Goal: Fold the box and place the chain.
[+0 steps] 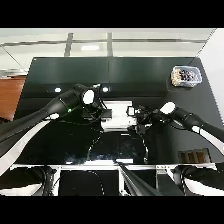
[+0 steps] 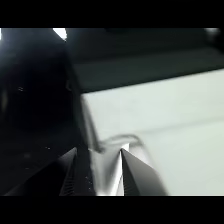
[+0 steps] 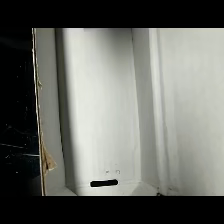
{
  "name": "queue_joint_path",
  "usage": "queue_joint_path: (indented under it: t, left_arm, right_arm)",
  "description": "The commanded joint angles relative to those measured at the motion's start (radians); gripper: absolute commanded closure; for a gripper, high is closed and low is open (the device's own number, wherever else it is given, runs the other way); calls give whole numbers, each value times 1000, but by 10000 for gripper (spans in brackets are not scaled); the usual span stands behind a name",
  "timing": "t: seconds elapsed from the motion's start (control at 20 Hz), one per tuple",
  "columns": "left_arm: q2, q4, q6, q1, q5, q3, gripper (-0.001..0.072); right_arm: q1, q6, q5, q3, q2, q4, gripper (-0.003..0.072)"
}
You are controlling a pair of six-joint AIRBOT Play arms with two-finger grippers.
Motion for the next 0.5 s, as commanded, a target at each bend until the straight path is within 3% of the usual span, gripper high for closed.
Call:
queue_joint_path:
  t: [0.0,0.25,0.45]
  left_arm:
    - [-3,39,-42,0,-2,1,376]
    - [-3,71,-123,-29,-1,15,377]
    - [-3,172,-219,-73,-18,34,377]
  right_arm:
    - [0,0,0,0,-1,0,441]
    - [0,0,-1,0,-1,0,441]
    - [0,0,-1,0,-1,0,441]
